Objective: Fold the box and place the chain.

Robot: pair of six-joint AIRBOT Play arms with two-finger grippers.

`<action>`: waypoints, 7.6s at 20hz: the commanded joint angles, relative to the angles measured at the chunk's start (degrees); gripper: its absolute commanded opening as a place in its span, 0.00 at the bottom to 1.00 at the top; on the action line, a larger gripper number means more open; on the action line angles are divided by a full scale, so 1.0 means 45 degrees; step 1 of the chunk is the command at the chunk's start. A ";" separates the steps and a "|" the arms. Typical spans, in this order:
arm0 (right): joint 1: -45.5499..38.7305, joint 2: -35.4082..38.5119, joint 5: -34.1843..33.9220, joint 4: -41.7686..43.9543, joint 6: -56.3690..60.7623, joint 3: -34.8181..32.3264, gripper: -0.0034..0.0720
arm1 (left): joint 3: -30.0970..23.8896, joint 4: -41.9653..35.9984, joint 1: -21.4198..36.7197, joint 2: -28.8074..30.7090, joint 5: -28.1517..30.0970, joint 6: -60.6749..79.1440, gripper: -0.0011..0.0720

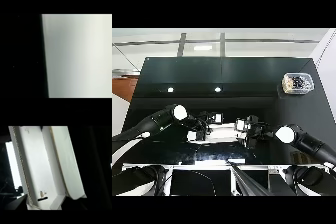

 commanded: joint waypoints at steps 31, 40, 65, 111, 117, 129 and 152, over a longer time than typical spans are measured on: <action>-0.1452 -0.3060 0.1297 0.4279 -0.7310 0.0000 0.97 | 0.0010 0.0005 -0.0005 0.0015 -0.0005 0.0000 0.06; -0.1001 -0.3123 0.0690 0.3891 -0.6785 0.0010 0.97 | 0.0010 0.0005 -0.0005 0.0015 -0.0010 0.0000 0.06; -0.1005 -0.3123 0.0690 0.3891 -0.6737 0.0005 0.61 | 0.0015 0.2511 0.0325 0.1676 -0.0840 -0.3162 0.72; -0.1001 -0.3123 0.0685 0.3886 -0.6742 0.0005 0.61 | -0.2249 0.2040 0.3274 0.4804 -0.2263 -0.4439 0.96; -0.1001 -0.3123 0.0685 0.3886 -0.6742 0.0005 0.61 | -0.2671 0.0087 0.3269 0.4469 -0.1768 0.1234 0.96; -0.1001 -0.3123 0.0680 0.3886 -0.6737 0.0005 0.61 | -0.2973 -0.0359 0.1365 0.3672 0.0379 0.0432 0.78; -0.1001 -0.3123 0.0680 0.3886 -0.6737 0.0005 0.61 | -0.3385 -0.1613 0.0097 0.3667 0.1481 -0.0583 0.29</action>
